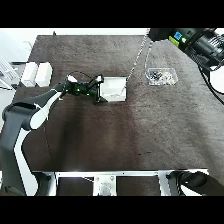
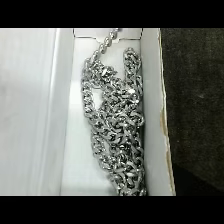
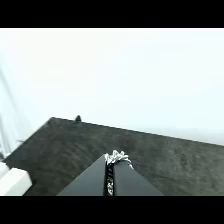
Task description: Fold the box and place the chain.
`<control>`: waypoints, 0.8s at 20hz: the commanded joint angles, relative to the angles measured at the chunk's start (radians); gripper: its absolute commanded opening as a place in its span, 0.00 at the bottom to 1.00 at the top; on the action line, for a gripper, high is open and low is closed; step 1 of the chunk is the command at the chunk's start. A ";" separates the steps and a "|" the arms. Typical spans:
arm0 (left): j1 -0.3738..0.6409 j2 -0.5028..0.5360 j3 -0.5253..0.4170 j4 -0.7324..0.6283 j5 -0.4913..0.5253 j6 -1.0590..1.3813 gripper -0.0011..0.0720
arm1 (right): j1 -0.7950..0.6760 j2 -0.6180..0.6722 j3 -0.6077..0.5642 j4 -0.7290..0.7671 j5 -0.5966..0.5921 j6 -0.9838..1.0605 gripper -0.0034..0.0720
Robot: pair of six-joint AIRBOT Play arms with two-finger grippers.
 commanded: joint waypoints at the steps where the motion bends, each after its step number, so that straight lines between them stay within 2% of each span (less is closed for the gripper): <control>1: 0.001 0.000 0.000 0.000 0.000 0.000 0.58 | 0.062 -0.005 0.005 -0.014 -0.035 0.023 0.05; 5: 0.001 0.000 0.000 0.000 0.000 0.000 0.58 | 0.095 -0.068 0.005 -0.012 -0.077 0.045 0.05; 16: 0.001 0.000 0.000 0.000 0.000 0.000 0.58 | 0.096 -0.257 0.004 -0.003 -0.077 0.161 0.05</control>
